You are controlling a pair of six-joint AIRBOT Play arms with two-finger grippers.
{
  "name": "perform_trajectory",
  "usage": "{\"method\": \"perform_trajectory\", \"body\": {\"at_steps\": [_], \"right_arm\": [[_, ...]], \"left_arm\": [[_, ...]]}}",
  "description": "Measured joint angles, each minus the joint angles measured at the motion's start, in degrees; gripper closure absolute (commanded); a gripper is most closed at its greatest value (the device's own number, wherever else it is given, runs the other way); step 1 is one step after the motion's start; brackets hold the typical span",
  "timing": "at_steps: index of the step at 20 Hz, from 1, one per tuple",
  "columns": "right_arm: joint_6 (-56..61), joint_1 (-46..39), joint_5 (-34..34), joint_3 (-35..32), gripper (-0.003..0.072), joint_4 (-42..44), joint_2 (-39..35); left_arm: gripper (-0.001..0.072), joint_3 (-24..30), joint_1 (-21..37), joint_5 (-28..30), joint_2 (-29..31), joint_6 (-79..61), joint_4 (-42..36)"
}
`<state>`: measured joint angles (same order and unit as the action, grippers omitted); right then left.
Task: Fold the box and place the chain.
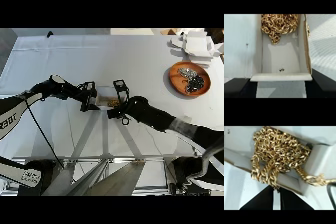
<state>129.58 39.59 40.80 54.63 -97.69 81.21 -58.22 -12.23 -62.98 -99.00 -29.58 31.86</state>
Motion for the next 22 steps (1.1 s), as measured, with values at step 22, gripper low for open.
{"method": "perform_trajectory", "body": {"at_steps": [22], "right_arm": [[-12.6,-5.3,-1.4,4.3,0.0677,-1.4,-6.9]], "left_arm": [[0.0385,0.0,0.0,0.2,0.0,0.1,-0.1]]}}
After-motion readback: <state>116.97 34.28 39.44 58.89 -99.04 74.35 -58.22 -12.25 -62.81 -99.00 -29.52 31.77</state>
